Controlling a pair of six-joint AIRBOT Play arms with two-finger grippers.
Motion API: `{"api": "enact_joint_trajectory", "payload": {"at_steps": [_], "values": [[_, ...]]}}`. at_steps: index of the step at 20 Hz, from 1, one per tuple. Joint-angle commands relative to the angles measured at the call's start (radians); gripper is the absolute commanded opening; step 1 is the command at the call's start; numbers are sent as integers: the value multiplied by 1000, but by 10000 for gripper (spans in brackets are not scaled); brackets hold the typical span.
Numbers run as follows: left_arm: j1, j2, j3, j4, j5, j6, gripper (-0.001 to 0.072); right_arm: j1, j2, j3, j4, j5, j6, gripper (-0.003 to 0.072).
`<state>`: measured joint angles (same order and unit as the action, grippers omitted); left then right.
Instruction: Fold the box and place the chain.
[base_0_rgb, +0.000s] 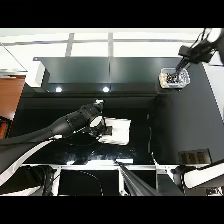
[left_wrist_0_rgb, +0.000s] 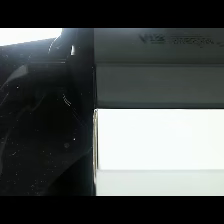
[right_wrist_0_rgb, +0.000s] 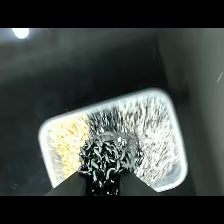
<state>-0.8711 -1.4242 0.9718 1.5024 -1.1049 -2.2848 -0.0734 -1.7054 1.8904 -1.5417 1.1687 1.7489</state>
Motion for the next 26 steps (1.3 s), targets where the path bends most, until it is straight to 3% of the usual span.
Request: {"api": "enact_joint_trajectory", "payload": {"at_steps": [1,9,12,20,22,26], "values": [[0,0,1,0,0,0,27,0,126,1,7,-76,-49,6],[0,0,1,0,0,0,27,1,406,-3,252,-19,-341,6],[0,0,1,0,1,0,27,1,500,-21,328,75,-370,6],[0,0,1,0,0,0,27,123,801,-441,491,319,-526,5],[0,0,1,0,0,0,27,183,826,-519,554,375,-523,5],[0,0,1,0,0,0,27,303,828,-622,611,381,-499,5]]}}
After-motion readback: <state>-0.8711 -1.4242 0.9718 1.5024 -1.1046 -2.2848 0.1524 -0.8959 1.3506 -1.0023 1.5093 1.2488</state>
